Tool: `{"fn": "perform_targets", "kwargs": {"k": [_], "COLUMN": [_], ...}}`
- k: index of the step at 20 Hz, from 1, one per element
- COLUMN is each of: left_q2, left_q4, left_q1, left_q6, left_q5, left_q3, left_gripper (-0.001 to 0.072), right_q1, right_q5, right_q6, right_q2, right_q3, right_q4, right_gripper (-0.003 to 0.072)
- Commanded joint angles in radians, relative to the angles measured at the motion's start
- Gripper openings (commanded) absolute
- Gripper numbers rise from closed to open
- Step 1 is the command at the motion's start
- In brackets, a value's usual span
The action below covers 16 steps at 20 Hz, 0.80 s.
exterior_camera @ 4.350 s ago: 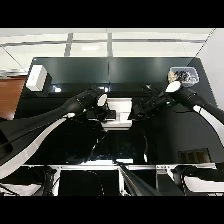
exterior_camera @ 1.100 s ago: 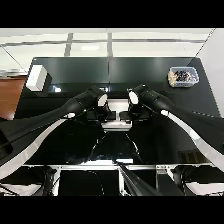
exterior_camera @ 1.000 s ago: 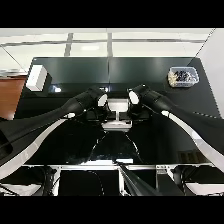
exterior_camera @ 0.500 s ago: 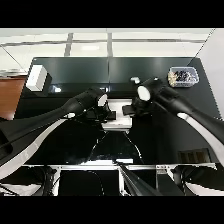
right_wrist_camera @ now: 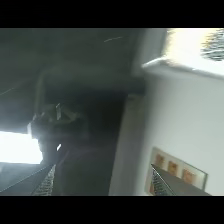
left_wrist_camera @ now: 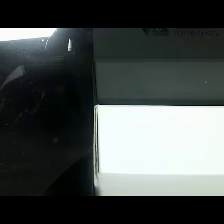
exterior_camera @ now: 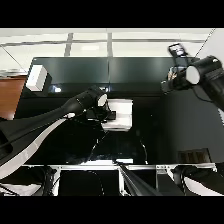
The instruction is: Fold the box and place the chain.
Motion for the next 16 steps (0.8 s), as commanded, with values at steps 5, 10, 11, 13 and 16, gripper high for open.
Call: {"fn": "perform_targets", "kwargs": {"k": [5,10,11,13,16], "left_q2": [0.0,0.0,0.0,0.0,0.0], "left_q4": [0.0,0.0,-0.001,-0.001,-0.003], "left_q1": [0.007,0.031,0.035,0.042,0.043], "left_q6": [0.002,0.002,0.002,0.002,0.002], "left_q5": [0.013,-0.029,-0.037,-0.036,-0.032], "left_q3": [0.0,0.0,0.0,0.0,0.0], "left_gripper": [0.0025,0.0025,0.0025,0.0025,0.0025], "right_q1": [-0.367,-0.447,-0.452,-0.453,-0.452], "right_q5": [-0.197,-0.113,-0.092,-0.055,0.009], "right_q6": [0.005,0.039,0.042,0.041,0.042], "right_q2": [-0.25,-0.542,-0.589,-0.673,-0.758], "right_q3": [0.065,0.436,0.507,0.626,0.702], "right_q4": [0.171,0.247,0.246,0.259,0.269], "right_gripper": [0.0716,0.0714,0.0707,0.0706,0.0567]}}
